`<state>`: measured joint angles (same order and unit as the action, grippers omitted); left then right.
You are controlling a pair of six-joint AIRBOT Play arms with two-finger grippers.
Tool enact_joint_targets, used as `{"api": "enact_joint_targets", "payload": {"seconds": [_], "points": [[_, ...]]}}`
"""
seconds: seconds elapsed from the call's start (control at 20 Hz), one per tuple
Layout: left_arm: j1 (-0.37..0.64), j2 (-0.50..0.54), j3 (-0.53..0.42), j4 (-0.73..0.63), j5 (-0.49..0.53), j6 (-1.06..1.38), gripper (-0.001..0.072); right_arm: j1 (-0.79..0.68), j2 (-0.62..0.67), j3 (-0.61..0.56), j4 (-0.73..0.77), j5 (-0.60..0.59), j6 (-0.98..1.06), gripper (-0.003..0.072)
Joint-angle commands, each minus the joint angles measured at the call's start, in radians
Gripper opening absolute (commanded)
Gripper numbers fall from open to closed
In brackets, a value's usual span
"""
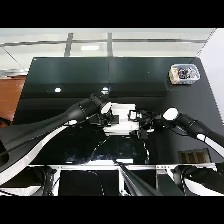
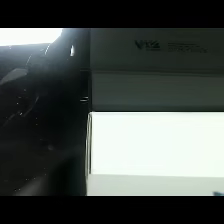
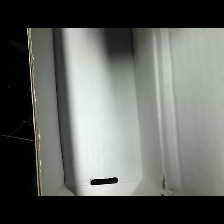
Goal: Fold the box and place the chain.
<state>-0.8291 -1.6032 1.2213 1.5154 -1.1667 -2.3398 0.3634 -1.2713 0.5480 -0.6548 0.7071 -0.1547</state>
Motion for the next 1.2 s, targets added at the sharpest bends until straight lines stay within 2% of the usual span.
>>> {"api": "enact_joint_targets", "payload": {"seconds": [0.0, 0.05, 0.35, 0.4, 0.45, 0.8, 1.15], "points": [[0.0, 0.0, 0.001, -0.002, 0.006, -0.002, 0.0099, 0.0, 0.0, 0.0, 0.0, 0.0, 0.0, 0.0137], [0.0, 0.0, 0.001, -0.001, 0.004, -0.003, 0.0023, 0.0, 0.0, 0.0, 0.0, 0.0, 0.0, 0.0137], [0.0, 0.0, 0.001, -0.002, 0.004, 0.002, 0.0023, 0.0, 0.0, 0.0, 0.0, 0.009, 0.006, 0.0142], [0.0, 0.0, 0.001, -0.002, 0.004, 0.002, 0.0022, 0.0, 0.001, 0.0, 0.0, 0.009, 0.02, 0.0408], [0.0, 0.0, 0.001, -0.002, 0.003, 0.002, 0.0022, 0.0, 0.006, 0.0, 0.0, 0.01, 0.038, 0.072], [0.0, 0.001, 0.015, -0.003, 0.01, 0.058, 0.0024, -0.002, 0.179, 0.0, -0.18, 0.068, 0.067, 0.0715], [0.0, 0.001, 0.015, -0.008, 0.024, 0.02, 0.0024, -0.003, 0.19, 0.0, -0.194, -0.006, 0.069, 0.0713]]}}
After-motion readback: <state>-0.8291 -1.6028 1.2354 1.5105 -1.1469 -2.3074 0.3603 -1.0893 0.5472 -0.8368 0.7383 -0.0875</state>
